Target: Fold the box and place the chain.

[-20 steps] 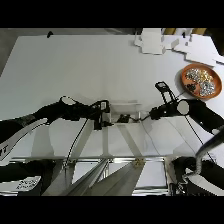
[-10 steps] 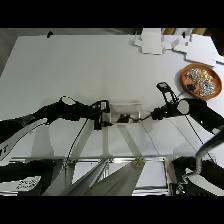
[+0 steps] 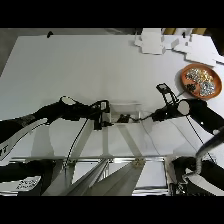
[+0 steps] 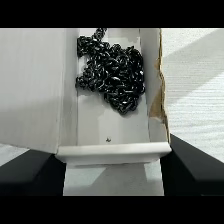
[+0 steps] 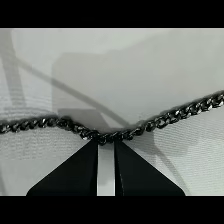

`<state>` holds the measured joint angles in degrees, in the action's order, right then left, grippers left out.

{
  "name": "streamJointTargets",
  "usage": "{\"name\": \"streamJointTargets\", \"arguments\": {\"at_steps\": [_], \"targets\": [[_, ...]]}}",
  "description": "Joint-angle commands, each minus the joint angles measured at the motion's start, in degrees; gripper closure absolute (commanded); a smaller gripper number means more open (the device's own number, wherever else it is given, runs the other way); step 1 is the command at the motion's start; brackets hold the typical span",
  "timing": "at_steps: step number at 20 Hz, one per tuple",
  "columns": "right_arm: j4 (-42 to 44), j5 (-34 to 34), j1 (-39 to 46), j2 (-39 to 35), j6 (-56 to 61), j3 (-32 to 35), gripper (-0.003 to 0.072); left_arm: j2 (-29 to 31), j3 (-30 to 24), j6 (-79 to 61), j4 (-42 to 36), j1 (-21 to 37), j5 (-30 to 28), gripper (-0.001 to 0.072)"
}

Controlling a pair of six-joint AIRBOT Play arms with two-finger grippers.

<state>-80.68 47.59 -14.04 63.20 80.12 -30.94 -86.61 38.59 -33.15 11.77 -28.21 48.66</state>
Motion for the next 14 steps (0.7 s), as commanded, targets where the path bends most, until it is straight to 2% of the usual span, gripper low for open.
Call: {"name": "streamJointTargets", "arguments": {"at_steps": [1,6,14], "targets": [[0.04,-0.87,-3.17,-3.54,-1.11,-0.13,0.0670,0.02,0.02,-0.02,0.02,-0.04,-0.02,0.0367],[0.02,-0.74,-8.61,-8.57,-1.11,-0.13,0.0670,0.02,0.02,-0.02,0.02,-0.04,-0.04,0.0367],[3.10,-0.37,-8.92,-19.45,-1.62,-0.35,0.0670,0.02,0.02,-0.02,0.02,-0.04,-0.02,0.0367]]}}
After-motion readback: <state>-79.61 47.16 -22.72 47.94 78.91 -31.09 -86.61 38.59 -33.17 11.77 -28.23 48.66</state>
